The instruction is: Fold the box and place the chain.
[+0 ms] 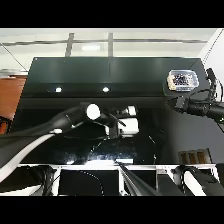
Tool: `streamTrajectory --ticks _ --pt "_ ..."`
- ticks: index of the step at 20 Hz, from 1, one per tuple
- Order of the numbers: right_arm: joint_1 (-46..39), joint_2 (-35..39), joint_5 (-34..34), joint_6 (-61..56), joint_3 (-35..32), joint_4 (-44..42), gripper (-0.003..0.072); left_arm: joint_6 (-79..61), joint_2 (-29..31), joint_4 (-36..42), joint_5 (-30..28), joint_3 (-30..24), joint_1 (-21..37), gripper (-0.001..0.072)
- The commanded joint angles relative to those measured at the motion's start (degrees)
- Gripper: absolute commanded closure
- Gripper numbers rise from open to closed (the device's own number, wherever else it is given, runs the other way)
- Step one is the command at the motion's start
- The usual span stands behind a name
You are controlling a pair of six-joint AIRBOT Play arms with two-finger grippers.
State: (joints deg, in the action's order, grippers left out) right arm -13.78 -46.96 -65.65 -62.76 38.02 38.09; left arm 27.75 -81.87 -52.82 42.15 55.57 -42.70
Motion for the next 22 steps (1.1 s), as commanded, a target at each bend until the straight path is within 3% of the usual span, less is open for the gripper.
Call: streamTrajectory --ticks 1,4,5,6,10,13,16,20,22 --pt "0.0 0.0 0.4 -0.7 0.0 -0.1 0.0643 10.1 4.0 -5.8 3.2 0.1 12.4 0.0413" --pt "0.0 0.0 0.3 -1.2 0.0 -0.1 0.0642 16.2 4.4 -6.8 2.4 1.6 30.2 0.0411" --pt "0.0 0.0 0.3 -1.2 0.0 -0.1 0.0643 19.1 3.7 -6.8 1.2 3.2 36.7 0.0375" --pt "0.0 0.0 0.3 -1.2 0.0 -0.1 0.0642 21.1 2.4 -6.8 0.5 5.1 42.5 0.0337" --pt "0.0 0.0 0.3 -1.2 0.0 -0.1 0.0642 28.2 -8.1 -6.8 1.9 17.7 59.9 0.0337" --pt "0.0 0.0 0.3 -2.1 0.0 -0.1 0.0642 28.2 -18.1 -7.3 3.8 30.4 63.6 0.0337" --pt "0.0 0.0 0.6 -3.5 0.0 -0.1 0.0642 28.2 -28.2 -11.1 4.7 43.6 63.0 0.0337" --pt "0.0 0.0 0.5 -4.9 0.0 -0.1 0.0642 34.7 -37.6 -21.3 6.3 55.3 60.7 0.0326" --pt "0.0 0.0 2.1 -5.9 0.0 -0.1 0.0642 36.8 -39.1 -22.3 6.6 57.2 59.8 -0.0003"
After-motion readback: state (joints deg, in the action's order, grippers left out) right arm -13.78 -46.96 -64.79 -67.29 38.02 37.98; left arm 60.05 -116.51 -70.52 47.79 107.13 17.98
